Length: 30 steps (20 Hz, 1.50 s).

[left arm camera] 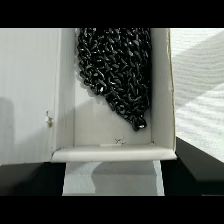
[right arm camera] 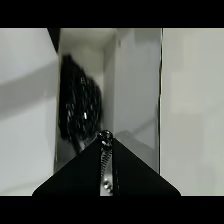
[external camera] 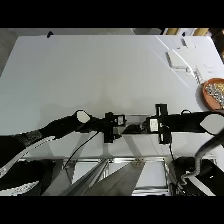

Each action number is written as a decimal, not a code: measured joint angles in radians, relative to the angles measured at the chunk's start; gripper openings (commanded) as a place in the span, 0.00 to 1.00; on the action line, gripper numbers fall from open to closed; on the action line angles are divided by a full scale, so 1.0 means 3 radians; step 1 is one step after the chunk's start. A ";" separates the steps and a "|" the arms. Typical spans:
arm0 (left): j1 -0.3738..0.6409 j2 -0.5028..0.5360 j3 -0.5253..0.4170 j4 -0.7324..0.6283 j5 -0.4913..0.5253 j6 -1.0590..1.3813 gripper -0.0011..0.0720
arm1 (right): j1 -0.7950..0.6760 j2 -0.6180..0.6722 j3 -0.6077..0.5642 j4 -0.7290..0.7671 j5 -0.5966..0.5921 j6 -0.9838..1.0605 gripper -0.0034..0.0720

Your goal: Fold the box and place the chain.

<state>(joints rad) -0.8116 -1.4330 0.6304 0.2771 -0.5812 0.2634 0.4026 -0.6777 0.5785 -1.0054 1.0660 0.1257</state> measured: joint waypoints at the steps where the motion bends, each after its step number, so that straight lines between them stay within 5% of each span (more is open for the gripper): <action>1: 0.0000 0.0000 0.0000 0.0000 0.0000 0.0000 0.47 | 0.0071 -0.0015 0.0001 0.0097 -0.0053 0.0000 0.07; 5: 0.0000 0.0000 0.0000 0.0000 0.0000 0.0000 0.47 | 0.0291 -0.0192 0.0001 0.0290 -0.0211 -0.0010 0.13; 7: 0.0000 0.0000 0.0000 0.0000 0.0000 0.0000 0.47 | 0.0345 -0.0306 0.0001 0.0323 -0.0263 -0.0010 0.46; 8: 0.0000 0.0000 0.0000 0.0000 0.0000 0.0000 0.47 | 0.0361 -0.0346 0.0001 0.0331 -0.0296 -0.0011 0.48; 13: 0.0000 0.0000 0.0000 0.0000 0.0000 0.0000 0.47 | 0.0272 -0.0272 0.0000 0.0093 -0.0397 -0.0076 0.46; 15: 0.0000 0.0000 0.0000 0.0000 0.0000 0.0000 0.47 | 0.0074 -0.0141 0.0001 -0.0193 -0.0323 -0.0106 0.31; 18: 0.0000 0.0000 0.0000 0.0000 0.0000 0.0000 0.47 | -0.0385 -0.0069 -0.0004 -0.0554 -0.0174 -0.0106 0.31; 30: 0.0000 0.0000 0.0000 0.0000 0.0000 0.0000 0.47 | -0.0927 -0.0908 -0.0306 -0.0619 -0.0207 -0.0676 0.31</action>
<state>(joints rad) -0.8116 -1.4330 0.6304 0.2771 -0.5812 0.2634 0.1246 -0.9501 0.4866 -1.1912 1.0039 -0.0772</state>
